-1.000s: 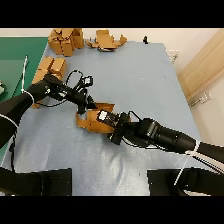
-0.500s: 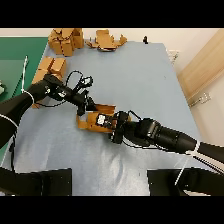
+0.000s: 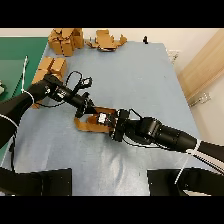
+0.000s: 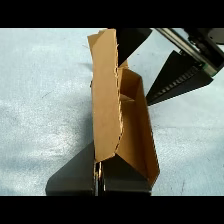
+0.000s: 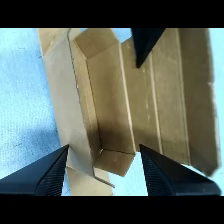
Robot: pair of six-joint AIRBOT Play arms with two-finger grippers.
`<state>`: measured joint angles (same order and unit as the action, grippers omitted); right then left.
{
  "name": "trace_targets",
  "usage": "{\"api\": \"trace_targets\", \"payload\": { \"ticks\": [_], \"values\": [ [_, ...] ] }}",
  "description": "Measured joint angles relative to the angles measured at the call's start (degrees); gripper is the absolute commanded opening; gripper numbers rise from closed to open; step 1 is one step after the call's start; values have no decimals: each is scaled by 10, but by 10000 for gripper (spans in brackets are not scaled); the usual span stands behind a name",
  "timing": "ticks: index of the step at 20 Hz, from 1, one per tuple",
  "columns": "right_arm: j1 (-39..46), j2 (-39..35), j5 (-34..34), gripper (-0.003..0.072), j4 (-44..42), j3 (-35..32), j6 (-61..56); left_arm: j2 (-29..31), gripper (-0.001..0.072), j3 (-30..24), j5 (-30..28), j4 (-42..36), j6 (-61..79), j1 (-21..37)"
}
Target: Fold the box.
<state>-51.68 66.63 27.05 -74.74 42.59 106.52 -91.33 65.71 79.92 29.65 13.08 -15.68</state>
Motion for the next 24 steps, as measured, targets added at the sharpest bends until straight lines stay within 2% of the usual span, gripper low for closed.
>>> {"api": "trace_targets", "payload": {
  "ticks": [10,17,21,24],
  "values": [
    [6,6,22,703,2,0,-67,0,17,0,-13,3,-2,0],
    [30,21,-3,703,5,0,-76,0,18,0,-13,3,-4,0],
    [51,24,-22,703,-12,0,-75,0,17,0,-15,3,-4,0],
    [57,27,-26,702,-61,-1,-38,0,17,0,-13,3,-5,0]
  ]
}}
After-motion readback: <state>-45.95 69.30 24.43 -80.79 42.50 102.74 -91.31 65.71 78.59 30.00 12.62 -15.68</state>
